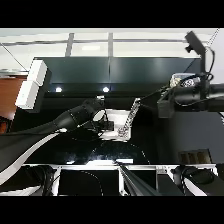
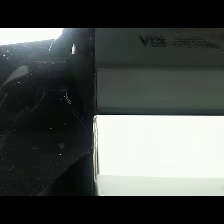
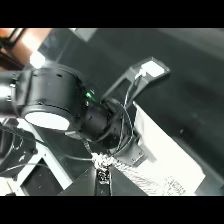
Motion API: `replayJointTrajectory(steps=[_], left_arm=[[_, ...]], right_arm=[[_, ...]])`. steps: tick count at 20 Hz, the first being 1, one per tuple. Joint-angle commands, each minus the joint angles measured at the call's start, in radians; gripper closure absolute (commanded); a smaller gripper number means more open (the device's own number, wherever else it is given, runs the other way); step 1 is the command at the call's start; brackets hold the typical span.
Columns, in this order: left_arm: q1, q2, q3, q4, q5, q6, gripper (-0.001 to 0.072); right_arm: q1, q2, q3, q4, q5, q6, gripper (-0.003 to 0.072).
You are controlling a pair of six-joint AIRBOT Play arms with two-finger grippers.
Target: Fold the box and place the chain.
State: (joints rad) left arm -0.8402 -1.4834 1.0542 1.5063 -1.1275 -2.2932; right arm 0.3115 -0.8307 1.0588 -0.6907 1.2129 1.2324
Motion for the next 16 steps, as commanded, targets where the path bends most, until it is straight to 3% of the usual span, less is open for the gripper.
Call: replayJointTrajectory(steps=[1,6,11,12,13,14,16], left_arm=[[0.000,-0.001,0.000,0.000,0.000,0.000,0.0682],[0.000,-0.001,0.000,0.000,0.000,0.000,0.0682],[0.000,-0.001,0.000,0.000,0.000,0.000,0.0682],[0.000,-0.001,0.000,0.000,0.000,0.000,0.0682],[0.000,-0.001,0.000,0.000,0.000,0.000,0.0682],[0.000,-0.001,0.000,0.000,0.000,0.000,0.0681],[0.000,-0.001,0.000,0.000,0.000,0.000,0.0681]], right_arm=[[0.035,-0.062,-0.051,0.013,-0.018,0.013,0.0670],[0.101,-0.154,-0.099,-0.002,-0.044,0.013,0.0670],[0.102,-0.169,-0.101,-0.054,-0.091,0.016,0.0665],[0.102,-0.168,-0.101,-0.067,-0.090,0.025,0.0438],[0.102,-0.168,-0.101,-0.084,-0.085,0.032,0.0119],[0.094,-0.167,-0.101,-0.110,-0.071,0.032,0.0077],[0.041,-0.157,-0.101,-0.188,-0.018,0.002,0.0078]])
